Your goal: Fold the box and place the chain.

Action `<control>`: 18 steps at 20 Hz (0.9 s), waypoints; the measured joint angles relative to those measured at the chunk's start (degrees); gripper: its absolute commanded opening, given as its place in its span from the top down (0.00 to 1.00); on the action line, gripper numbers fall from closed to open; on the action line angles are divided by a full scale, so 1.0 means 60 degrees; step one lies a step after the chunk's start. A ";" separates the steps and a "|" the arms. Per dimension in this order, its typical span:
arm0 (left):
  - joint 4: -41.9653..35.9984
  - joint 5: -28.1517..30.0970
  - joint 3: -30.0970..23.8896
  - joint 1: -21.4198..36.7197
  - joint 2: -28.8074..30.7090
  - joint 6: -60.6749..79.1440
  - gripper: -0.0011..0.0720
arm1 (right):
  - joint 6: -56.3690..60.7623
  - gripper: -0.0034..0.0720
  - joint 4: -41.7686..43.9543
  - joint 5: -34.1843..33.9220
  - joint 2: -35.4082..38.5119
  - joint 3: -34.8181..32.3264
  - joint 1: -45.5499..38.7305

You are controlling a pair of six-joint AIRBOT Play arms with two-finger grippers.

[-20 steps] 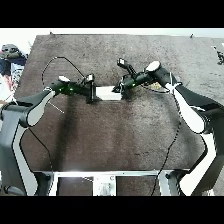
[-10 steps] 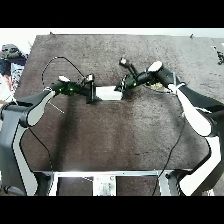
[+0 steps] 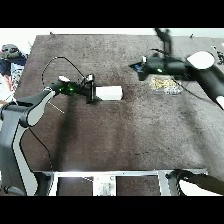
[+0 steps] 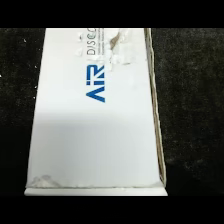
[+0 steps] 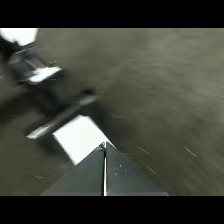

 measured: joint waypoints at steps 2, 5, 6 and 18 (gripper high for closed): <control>0.0000 0.0004 0.0000 0.0000 0.0000 0.0000 0.76 | 0.0153 0.94 0.0051 -0.1559 0.1840 -0.2084 -0.0255; 0.0000 0.0004 0.0000 0.0000 0.0000 0.0000 0.76 | 0.0455 0.94 0.0106 -0.3985 0.4615 -0.5275 -0.0466; 0.0000 0.0004 0.0000 0.0000 0.0000 0.0000 0.76 | 0.0557 0.94 0.0109 -0.4626 0.5461 -0.6222 -0.0495; -0.0047 0.0007 0.0000 0.0000 0.0000 0.0004 0.76 | 0.0834 0.94 0.0117 -0.7938 1.1311 -1.1089 -0.0601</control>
